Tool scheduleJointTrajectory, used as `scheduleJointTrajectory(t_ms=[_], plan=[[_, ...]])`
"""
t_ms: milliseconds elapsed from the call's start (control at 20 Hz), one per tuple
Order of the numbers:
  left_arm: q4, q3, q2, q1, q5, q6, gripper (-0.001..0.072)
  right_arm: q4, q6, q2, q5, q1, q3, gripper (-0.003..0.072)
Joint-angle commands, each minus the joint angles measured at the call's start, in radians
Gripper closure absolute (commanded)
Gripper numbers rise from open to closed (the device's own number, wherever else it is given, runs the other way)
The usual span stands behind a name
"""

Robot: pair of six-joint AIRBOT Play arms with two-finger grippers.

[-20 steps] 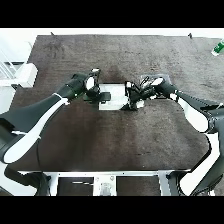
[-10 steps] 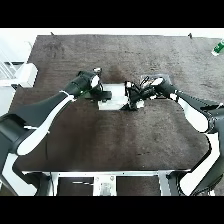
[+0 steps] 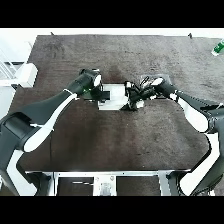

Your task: Fold the box and place the chain.

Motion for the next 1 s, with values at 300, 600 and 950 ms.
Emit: scheduleJointTrajectory(t_ms=[300, 600, 950], plan=[[0.017, 0.003, -0.006, -0.003, -0.005, -0.016, 0.0412, 0.000, 0.001, -0.001, 0.000, 0.000, 0.000, 0.0087], [0.021, 0.002, -0.007, -0.012, 0.004, -0.001, 0.0412, 0.000, 0.001, -0.001, 0.000, 0.000, 0.000, 0.0086], [0.020, 0.002, -0.007, -0.023, -0.019, 0.032, 0.0536, 0.000, 0.001, -0.001, 0.000, 0.000, 0.000, 0.0087]])
